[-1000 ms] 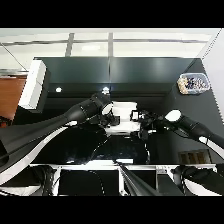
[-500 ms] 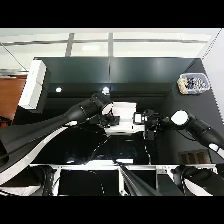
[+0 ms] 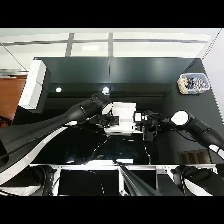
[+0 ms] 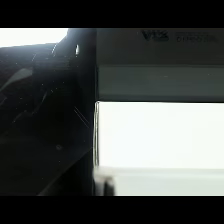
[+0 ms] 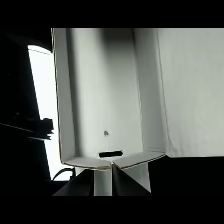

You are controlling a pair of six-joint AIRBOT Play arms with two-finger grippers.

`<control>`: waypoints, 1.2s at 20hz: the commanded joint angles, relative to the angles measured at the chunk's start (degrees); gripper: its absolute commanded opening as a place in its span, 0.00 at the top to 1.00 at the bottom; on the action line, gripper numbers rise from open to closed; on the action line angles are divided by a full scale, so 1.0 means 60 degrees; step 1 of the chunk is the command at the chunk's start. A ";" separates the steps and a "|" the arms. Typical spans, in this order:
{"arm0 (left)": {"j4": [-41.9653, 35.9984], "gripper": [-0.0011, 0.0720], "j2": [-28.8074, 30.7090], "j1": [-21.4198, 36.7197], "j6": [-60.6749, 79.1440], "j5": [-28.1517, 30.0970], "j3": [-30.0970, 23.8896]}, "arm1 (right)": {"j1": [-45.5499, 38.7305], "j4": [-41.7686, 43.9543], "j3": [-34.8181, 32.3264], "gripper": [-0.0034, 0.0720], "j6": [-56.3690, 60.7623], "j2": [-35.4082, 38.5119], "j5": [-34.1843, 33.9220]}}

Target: Fold the box and place the chain.

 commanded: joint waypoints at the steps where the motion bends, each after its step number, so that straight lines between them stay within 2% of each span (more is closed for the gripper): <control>1: 0.0000 0.95 0.0004 0.0011 0.0000 0.0011 0.0007 | 0.0233 0.1086 0.0000 0.78 0.0317 -0.0237 -0.0273; 3: -0.0004 0.95 0.0004 0.0015 -0.0007 0.0040 0.0007 | 0.0426 0.1880 -0.0004 0.78 0.0321 -0.0463 -0.0736; 9: -0.0004 0.94 0.0004 0.0015 -0.0007 0.0036 0.0007 | 0.0477 0.1949 -0.0004 0.78 0.0994 -0.0630 -0.0852; 10: -0.0004 0.95 0.0004 0.0015 -0.0007 0.0036 0.0007 | 0.0477 0.1949 -0.0004 0.57 0.1133 -0.0630 -0.0863; 11: -0.0004 0.95 0.0004 0.0015 -0.0007 0.0040 0.0007 | 0.0477 0.1923 -0.0004 0.47 0.1228 -0.0630 -0.0852; 12: -0.0004 0.94 0.0004 0.0015 -0.0007 0.0036 0.0007 | 0.0477 0.1825 -0.0004 0.68 0.1366 -0.0630 -0.0849; 13: -0.0004 0.94 0.0004 0.0015 -0.0007 0.0036 0.0007 | 0.0477 0.1803 -0.0004 0.65 0.1555 -0.0630 -0.0867; 14: -0.0004 0.94 0.0004 0.0015 -0.0007 0.0036 0.0007 | 0.0477 0.1803 -0.0004 0.39 0.1625 -0.0630 -0.0914; 15: -0.0004 0.95 0.0004 0.0015 -0.0007 0.0036 0.0007 | 0.0477 0.1781 0.0000 0.49 0.1650 -0.0630 -0.0911; 16: -0.0004 0.95 0.0004 0.0015 -0.0007 0.0033 0.0007 | 0.0474 0.1763 0.0000 0.79 0.1847 -0.0619 -0.0922; 17: -0.0004 0.95 0.0004 0.0015 -0.0007 0.0033 0.0007 | 0.0452 0.1759 0.0022 0.82 0.2390 -0.0594 -0.0925; 18: -0.0007 0.94 0.0004 0.0015 -0.0007 0.0040 0.0007 | 0.0346 0.1643 0.0098 0.93 0.3355 -0.0488 -0.0776; 21: -0.0004 0.94 0.0004 0.0015 -0.0004 0.0036 0.0007 | -0.0951 -0.0572 0.1056 0.93 0.8429 0.0386 0.1359; 22: -0.0007 0.94 0.0004 0.0015 -0.0004 0.0033 0.0007 | -0.1734 -0.1599 0.1443 0.93 1.0010 0.0765 0.2215; 24: -0.0007 0.94 0.0004 0.0015 -0.0007 0.0033 0.0007 | -0.3446 -0.3337 0.1650 0.93 1.2320 0.1417 0.3056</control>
